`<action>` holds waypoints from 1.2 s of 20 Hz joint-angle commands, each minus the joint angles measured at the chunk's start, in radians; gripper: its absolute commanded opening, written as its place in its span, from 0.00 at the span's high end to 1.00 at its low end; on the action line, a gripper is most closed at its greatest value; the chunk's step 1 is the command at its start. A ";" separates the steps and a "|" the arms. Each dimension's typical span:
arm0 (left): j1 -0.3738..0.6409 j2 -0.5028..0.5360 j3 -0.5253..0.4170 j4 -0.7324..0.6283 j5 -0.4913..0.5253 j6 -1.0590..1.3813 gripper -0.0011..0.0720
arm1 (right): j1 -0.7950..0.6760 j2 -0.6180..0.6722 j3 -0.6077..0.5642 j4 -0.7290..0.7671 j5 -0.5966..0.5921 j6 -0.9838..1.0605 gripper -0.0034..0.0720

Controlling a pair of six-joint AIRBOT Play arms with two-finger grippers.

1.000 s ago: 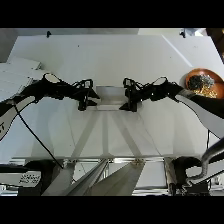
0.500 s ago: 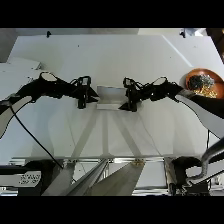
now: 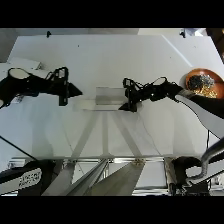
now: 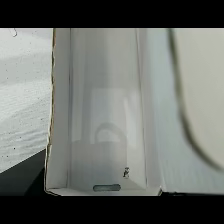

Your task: Fold the box and place the chain.

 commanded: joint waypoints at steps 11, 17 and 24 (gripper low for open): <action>0.082 -0.005 -0.251 0.025 0.270 0.154 0.98 | 0.000 0.000 0.001 0.001 0.000 0.000 0.27; 0.029 -0.021 -0.251 -0.123 0.236 0.204 0.98 | 0.000 0.000 0.001 0.001 0.000 0.000 0.27; 0.029 -0.021 -0.251 -0.141 0.226 0.201 0.98 | 0.000 0.000 0.001 0.001 0.000 0.000 0.27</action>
